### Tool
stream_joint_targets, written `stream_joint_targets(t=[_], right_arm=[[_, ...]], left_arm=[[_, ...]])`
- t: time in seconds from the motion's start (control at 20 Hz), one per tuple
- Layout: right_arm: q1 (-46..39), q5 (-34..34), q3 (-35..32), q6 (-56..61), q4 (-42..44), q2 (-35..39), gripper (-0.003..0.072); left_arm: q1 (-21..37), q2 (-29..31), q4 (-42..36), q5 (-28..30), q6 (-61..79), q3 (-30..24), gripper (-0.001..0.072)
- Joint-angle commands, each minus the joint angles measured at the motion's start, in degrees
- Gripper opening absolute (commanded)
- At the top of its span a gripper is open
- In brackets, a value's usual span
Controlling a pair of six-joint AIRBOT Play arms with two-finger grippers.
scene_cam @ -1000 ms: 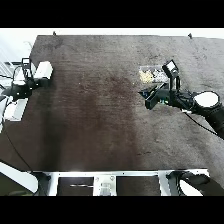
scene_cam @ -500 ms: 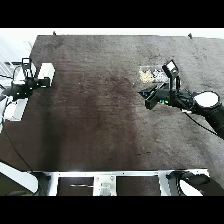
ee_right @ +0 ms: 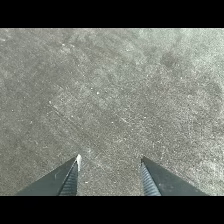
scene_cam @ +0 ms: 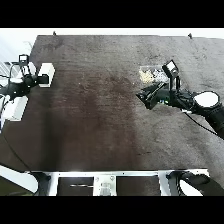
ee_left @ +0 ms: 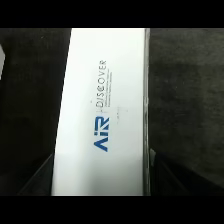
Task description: Fold the box and place the chain.
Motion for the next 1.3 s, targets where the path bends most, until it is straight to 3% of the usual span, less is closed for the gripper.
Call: stream_joint_targets(t=[0.0, 0.1, 0.15, 0.2, 0.25, 0.3, 0.35, 0.4, 0.55, 0.8, 0.9, 1.25], right_arm=[[0.0, -0.2, 0.0, 0.0, 0.0, 0.2, 0.0472], [-0.2, -0.2, 0.0, 0.0, 0.2, 1.3, 0.0471], [-0.7, -0.2, 0.0, 0.0, 1.0, 2.2, 0.0461], [-1.4, -0.2, 0.0, 0.3, 1.6, 3.2, 0.0411], [-2.3, -0.3, 0.0, 1.3, 1.5, 4.6, 0.0293], [-3.7, -0.3, 0.0, 3.2, 1.6, 5.9, 0.0201], [-5.1, -0.2, 0.0, 5.0, 1.5, 7.2, 0.0052], [-6.6, -0.3, 0.0, 6.6, 1.5, 8.6, 0.0014], [-10.6, -1.1, -0.2, 7.5, 1.3, 12.9, 0.0011], [-11.1, -15.0, -7.6, 7.5, -1.8, 22.8, 0.0009], [-11.1, -20.0, -12.4, 7.5, -3.2, 28.4, 0.0010], [-11.5, -20.6, -28.0, 7.3, -6.1, 47.6, 0.0010]], left_arm=[[0.0, 3.9, 2.0, -5.4, -2.4, 0.0, 0.0720], [0.0, 7.0, 5.0, -8.4, -6.1, -0.1, 0.0710], [0.0, 8.8, 6.0, -10.6, -6.5, -0.1, 0.0576], [0.0, 10.8, 7.0, -13.2, -7.3, -0.1, 0.0327], [0.0, 12.8, 7.0, -16.3, -7.3, -0.1, 0.0086], [0.0, 15.0, 7.0, -18.8, -7.5, -0.1, 0.0017], [0.0, 17.0, 7.0, -20.6, -8.0, -0.1, 0.0015], [-0.2, 19.5, 6.9, -21.6, -7.5, -0.6, 0.0013], [-3.1, 29.7, 6.2, -17.4, -0.6, -6.3, 0.0012], [-13.6, 51.4, -1.5, -3.4, 10.8, -26.8, 0.0012], [-17.4, 60.2, -1.8, -1.9, 10.6, -35.1, 0.0012], [-20.9, 88.5, -4.7, -1.9, 6.0, -58.5, 0.0013]])
